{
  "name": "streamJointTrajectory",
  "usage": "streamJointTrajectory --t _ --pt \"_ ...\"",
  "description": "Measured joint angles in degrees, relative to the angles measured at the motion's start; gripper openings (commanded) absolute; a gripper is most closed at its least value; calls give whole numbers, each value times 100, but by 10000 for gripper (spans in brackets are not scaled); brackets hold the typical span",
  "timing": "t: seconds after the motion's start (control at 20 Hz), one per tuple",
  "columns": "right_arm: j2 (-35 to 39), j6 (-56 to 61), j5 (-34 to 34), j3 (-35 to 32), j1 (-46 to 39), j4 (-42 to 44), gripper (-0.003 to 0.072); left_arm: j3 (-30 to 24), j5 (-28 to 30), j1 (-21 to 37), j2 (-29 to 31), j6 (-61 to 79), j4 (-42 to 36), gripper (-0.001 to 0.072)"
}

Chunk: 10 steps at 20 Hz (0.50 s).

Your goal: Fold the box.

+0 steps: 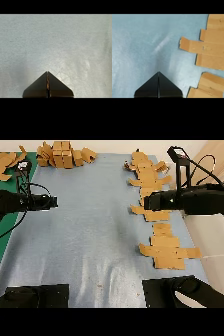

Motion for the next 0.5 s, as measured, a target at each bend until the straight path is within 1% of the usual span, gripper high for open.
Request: streamJointTrajectory --t 0.2,0.35,0.45,0.5 --pt "-2 28 273 0 0 61 3 0 33 0 0 0 -2 15" --pt "-42 44 334 -7 2 566 4 0 195 0 0 0 -223 15" --pt "-140 17 -4 -55 2 693 4 -2 240 0 -20 0 -638 15" --pt "-199 24 -286 -138 4 566 4 0 247 0 -37 0 -887 15"
